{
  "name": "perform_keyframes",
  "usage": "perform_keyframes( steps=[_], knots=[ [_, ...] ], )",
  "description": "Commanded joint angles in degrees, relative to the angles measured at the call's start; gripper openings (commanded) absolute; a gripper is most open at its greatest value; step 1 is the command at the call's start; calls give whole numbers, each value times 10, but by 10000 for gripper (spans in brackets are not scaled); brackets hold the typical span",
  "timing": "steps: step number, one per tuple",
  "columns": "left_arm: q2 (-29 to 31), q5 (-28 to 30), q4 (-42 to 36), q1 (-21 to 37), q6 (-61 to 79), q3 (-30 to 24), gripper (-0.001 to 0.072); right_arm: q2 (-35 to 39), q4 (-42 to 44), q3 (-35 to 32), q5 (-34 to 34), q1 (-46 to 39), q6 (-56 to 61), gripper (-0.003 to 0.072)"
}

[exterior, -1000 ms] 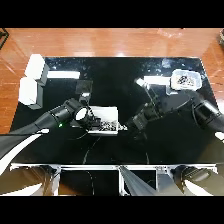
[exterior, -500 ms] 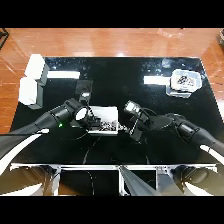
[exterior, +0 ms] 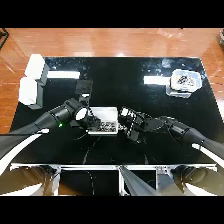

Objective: Fold the box and place the chain.

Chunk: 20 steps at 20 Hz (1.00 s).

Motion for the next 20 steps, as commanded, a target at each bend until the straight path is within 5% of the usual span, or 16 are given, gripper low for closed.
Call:
perform_keyframes(
  steps=[1,2,4,9,16,20],
  knots=[
    [0,0,0,0,0,0,18,-9,2,0,-1,9,-4,534],
    [0,0,0,0,0,0,18,-9,2,0,-1,12,-5,481],
    [0,0,0,0,0,0,18,-9,3,0,-7,15,-5,38],
    [0,2,0,0,0,0,18,53,-24,25,-7,9,139,19],
    [0,7,0,0,0,0,17,188,-25,82,-147,0,269,19],
    [0,17,0,0,0,0,17,188,81,150,-158,0,291,18]
  ],
)
